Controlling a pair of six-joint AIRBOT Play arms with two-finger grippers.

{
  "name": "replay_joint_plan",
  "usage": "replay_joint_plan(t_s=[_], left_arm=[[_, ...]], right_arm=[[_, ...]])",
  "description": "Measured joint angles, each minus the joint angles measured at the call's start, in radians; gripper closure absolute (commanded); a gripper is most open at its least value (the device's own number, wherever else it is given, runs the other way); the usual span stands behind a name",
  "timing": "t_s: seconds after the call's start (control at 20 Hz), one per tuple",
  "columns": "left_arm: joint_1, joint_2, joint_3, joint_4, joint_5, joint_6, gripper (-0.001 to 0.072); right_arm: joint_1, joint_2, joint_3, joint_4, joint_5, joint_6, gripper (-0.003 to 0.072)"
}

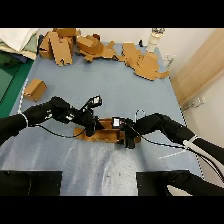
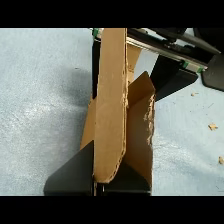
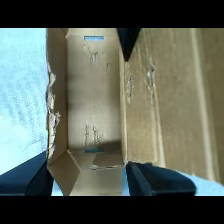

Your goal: Fold the box.

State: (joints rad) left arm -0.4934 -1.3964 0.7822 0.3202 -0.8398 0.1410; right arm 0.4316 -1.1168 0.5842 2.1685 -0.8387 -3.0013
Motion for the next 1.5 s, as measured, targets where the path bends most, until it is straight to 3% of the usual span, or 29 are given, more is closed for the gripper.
replay_joint_plan(t_s=[0.85, 0.95, 1.25, 1.35, 1.5], left_arm=[[0.001, 0.0, 0.003, -0.004, 0.013, -0.037, 0.0695], [0.001, 0.0, 0.004, -0.004, 0.019, -0.037, 0.0695], [0.001, 0.0, 0.004, -0.003, 0.024, -0.037, 0.0695], [0.001, 0.0, 0.004, -0.003, 0.024, -0.037, 0.0695], [0.001, 0.0, 0.004, -0.002, 0.024, -0.036, 0.0695]], right_arm=[[0.002, -0.035, -0.001, -0.015, 0.089, -0.001, 0.0072], [0.001, -0.037, -0.001, -0.018, 0.094, -0.001, 0.0116], [0.001, -0.039, -0.001, -0.028, 0.097, -0.001, 0.0116], [0.001, -0.039, -0.001, -0.029, 0.097, -0.001, 0.0183], [0.001, -0.039, -0.001, -0.031, 0.097, 0.0, 0.0183]])
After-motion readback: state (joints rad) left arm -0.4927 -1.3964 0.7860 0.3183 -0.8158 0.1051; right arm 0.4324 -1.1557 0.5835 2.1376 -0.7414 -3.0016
